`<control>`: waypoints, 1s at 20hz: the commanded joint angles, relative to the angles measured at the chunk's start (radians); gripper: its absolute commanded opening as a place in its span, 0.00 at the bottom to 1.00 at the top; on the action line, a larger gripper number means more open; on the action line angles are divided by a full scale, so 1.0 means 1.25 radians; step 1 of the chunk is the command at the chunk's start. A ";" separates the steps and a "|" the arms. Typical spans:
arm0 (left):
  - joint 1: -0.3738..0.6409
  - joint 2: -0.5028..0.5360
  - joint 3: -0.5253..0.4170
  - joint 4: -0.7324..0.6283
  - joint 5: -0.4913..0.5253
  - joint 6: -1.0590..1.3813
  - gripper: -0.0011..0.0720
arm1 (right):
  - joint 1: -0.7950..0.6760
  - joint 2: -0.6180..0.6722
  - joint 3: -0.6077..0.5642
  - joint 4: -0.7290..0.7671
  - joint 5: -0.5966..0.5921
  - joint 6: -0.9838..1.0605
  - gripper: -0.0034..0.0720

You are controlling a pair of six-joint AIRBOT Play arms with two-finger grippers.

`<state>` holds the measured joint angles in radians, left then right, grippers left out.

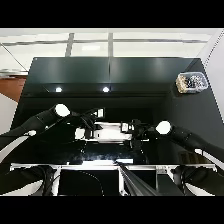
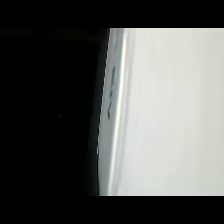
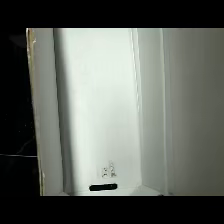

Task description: Fold the box and place the chain.

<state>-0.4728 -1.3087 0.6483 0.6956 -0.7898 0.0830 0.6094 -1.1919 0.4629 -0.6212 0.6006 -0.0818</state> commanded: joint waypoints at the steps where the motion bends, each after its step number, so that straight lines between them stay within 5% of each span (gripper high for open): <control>1: 0.001 0.001 0.000 0.004 -0.004 -0.001 0.10 | 0.001 0.000 0.000 -0.002 -0.003 0.000 0.62; 3: 0.002 0.006 0.000 0.007 -0.006 -0.002 0.46 | 0.001 0.000 0.000 -0.002 -0.002 0.000 0.62; 4: 0.002 0.011 0.000 0.010 -0.006 -0.009 0.53 | 0.001 0.000 0.000 -0.002 -0.002 0.000 0.62; 8: 0.007 0.072 0.000 0.094 -0.028 -0.052 0.54 | 0.001 0.000 0.000 -0.002 -0.002 0.000 0.62; 10: 0.019 0.132 0.000 0.189 -0.029 -0.166 0.77 | 0.001 0.000 0.000 -0.003 -0.002 0.000 0.62; 14: 0.079 0.262 0.000 0.309 -0.129 -0.356 0.78 | 0.001 0.000 0.000 -0.003 -0.002 0.000 0.62; 15: 0.096 0.288 0.000 0.308 -0.172 -0.407 0.77 | 0.001 0.000 0.000 -0.003 -0.002 0.000 0.62; 16: 0.108 0.310 0.000 0.308 -0.218 -0.475 0.62 | 0.001 0.000 0.000 -0.003 -0.002 0.000 0.62; 17: 0.117 0.323 0.000 0.307 -0.278 -0.540 0.21 | 0.001 0.000 0.000 -0.003 -0.002 0.000 0.62; 18: 0.118 0.324 -0.001 0.293 -0.342 -0.555 0.06 | 0.001 0.000 0.000 -0.003 -0.002 0.000 0.62; 20: 0.107 0.320 -0.020 0.187 -0.413 -0.554 0.06 | 0.001 0.000 0.000 -0.003 -0.002 0.000 0.62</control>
<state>-0.3458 -0.9360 0.6407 1.0245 -1.1282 -0.5003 0.6102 -1.1919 0.4629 -0.6247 0.5976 -0.0822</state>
